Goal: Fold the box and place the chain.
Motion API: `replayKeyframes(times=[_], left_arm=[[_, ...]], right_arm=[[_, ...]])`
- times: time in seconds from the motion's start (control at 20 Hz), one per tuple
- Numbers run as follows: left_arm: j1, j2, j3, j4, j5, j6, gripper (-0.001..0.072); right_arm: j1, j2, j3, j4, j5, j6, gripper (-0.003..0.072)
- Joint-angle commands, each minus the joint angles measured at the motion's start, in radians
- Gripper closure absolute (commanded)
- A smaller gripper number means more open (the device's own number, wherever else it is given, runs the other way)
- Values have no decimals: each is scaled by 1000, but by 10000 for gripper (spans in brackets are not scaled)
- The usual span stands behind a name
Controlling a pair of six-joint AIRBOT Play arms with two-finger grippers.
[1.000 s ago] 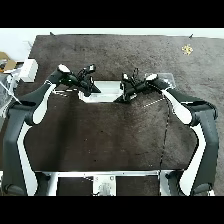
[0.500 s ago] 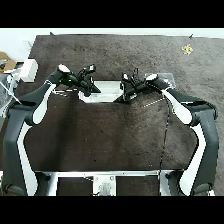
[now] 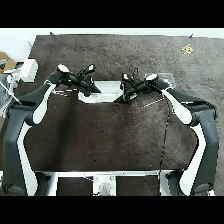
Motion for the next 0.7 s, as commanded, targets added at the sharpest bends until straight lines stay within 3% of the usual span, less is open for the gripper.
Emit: replayKeyframes(times=[0.0,0.3,0.5,0.65], left_arm=[[0,2,2,-10,5,-6,419],[26,7,31,-5,-41,-43,413],[125,8,145,-19,-233,-245,413],[181,10,153,-154,-370,-412,413]], right_arm=[[0,-1,0,1,0,1,293],[0,-1,0,1,0,1,293],[0,-1,0,1,0,1,293],[0,-1,0,1,0,1,293]])
